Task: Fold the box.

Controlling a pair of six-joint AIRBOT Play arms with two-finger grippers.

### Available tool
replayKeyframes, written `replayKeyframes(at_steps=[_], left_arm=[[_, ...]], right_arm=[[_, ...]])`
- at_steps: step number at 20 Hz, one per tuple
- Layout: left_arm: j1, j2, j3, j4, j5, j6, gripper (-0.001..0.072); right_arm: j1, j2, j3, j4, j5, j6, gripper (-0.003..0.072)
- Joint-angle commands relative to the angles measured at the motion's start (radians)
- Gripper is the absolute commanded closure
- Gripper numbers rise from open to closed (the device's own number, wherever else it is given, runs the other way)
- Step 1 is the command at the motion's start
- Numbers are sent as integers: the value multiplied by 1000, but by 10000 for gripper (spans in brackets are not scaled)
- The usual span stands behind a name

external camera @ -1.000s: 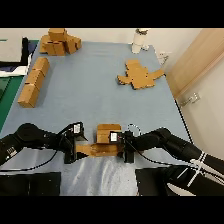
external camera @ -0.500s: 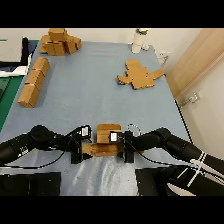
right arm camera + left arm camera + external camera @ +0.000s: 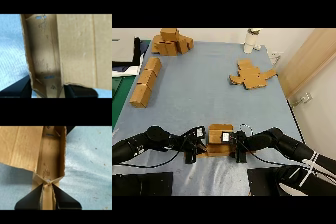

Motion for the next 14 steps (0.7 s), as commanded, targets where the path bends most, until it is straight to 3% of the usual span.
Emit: replayKeyframes(at_steps=[1,8,10,14], left_arm=[[-1,-2,1,-12,10,11,547],[-1,-16,1,-120,6,103,548],[-1,-17,1,-121,-3,103,679],[-7,-30,1,-143,7,105,677]], right_arm=[[0,0,1,2,0,0,244],[0,0,1,2,0,0,244],[0,0,1,2,0,0,244],[0,0,1,2,0,0,244]])
